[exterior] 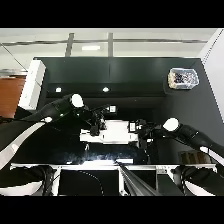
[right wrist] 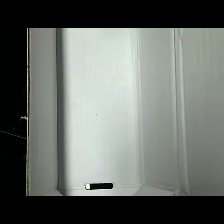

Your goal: Fold the box and place the chain.

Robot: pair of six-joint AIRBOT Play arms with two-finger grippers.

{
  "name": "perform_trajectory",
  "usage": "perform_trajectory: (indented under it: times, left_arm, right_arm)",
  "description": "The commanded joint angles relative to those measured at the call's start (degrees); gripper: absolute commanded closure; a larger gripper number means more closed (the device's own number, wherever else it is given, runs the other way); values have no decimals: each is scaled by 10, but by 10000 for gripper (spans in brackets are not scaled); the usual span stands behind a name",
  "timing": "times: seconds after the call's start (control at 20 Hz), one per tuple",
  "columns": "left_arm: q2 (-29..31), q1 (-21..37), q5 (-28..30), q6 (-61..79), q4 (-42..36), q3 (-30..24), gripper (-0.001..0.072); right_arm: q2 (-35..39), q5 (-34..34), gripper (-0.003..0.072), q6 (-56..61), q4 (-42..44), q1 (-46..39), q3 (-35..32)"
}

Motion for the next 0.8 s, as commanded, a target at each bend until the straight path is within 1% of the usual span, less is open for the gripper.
perform_trajectory:
  times: [0.0, 0.05, 0.15, 0.2, 0.25, 0.3, 0.4, 0.5, 0.6, 0.65, 0.7, 0.75]
  left_arm:
    - [0, 0, 0, 0, 0, 0, 682]
    - [0, 0, -1, -2, 2, 0, 681]
    - [0, 0, -1, -7, 2, 0, 676]
    - [0, 0, 0, -30, 2, 0, 565]
    - [0, 1, 0, -44, 3, 0, 373]
    - [1, 3, -3, -61, 12, 1, 273]
    - [3, 8, -33, -112, 57, 14, 267]
    - [3, 14, -86, -196, 112, 36, 267]
    - [6, 23, -152, -237, 139, 55, 268]
    - [14, 29, -170, -254, 143, 57, 268]
    - [28, 37, -183, -268, 143, 57, 275]
    - [47, 47, -187, -282, 145, 57, 326]
  right_arm:
    - [0, 0, 90, 1, -2, 0, 0]
    - [0, 1, 149, 1, -2, 0, 0]
    - [0, 1, 151, 1, -2, 0, 0]
    - [0, 0, 151, 1, -2, 0, 0]
    - [0, 0, 151, 1, -2, 0, 0]
    - [0, 0, 151, 1, -2, 0, 0]
    - [0, 0, 151, 1, -2, 0, 0]
    - [0, 0, 151, 2, -2, 0, 0]
    - [0, 0, 151, 2, -2, 0, 0]
    - [0, 0, 151, 2, -2, 0, 0]
    - [0, 0, 151, 2, -1, 0, 0]
    - [0, 0, 151, 2, -2, 0, 0]
